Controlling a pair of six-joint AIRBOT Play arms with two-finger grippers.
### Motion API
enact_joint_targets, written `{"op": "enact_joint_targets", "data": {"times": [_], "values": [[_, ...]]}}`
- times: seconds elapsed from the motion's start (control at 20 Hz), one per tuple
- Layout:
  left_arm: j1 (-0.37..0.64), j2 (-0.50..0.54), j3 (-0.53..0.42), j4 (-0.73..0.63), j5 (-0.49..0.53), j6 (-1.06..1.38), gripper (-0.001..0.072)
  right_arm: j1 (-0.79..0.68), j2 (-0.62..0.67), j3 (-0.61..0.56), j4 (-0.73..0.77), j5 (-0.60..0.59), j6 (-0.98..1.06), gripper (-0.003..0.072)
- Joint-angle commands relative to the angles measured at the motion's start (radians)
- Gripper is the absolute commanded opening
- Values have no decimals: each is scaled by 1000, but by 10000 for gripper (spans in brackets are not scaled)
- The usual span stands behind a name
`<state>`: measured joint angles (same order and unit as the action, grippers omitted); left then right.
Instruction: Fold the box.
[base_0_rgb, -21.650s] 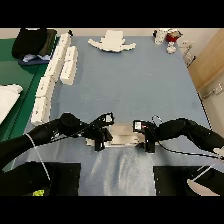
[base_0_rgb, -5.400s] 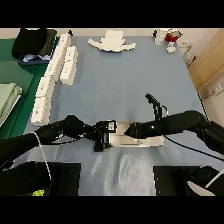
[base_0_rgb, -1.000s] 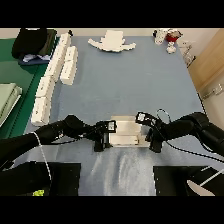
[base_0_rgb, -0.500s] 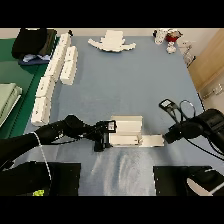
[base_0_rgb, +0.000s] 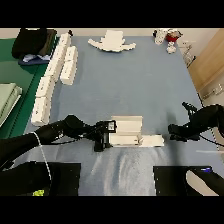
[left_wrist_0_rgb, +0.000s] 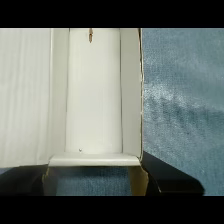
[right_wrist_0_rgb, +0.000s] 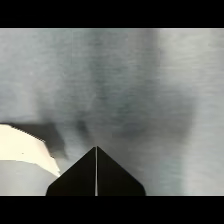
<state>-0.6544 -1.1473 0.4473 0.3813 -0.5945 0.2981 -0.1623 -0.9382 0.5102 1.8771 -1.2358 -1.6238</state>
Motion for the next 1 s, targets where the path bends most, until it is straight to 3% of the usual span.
{"op": "enact_joint_targets", "data": {"times": [0.0, 0.2, 0.5, 0.95], "values": [[0, -1, 0, 0, 0, 0, 429, -90, -96, -1, 229, -32, -92, 5], [0, -1, 0, 0, 0, 0, 429, -89, -164, -16, 278, -64, -124, 5], [0, -1, 0, 0, 0, 0, 429, -73, -148, -62, 367, -114, -148, 5], [0, -1, 0, 0, 0, 0, 429, 134, -128, -56, 417, -55, -150, 5]]}}
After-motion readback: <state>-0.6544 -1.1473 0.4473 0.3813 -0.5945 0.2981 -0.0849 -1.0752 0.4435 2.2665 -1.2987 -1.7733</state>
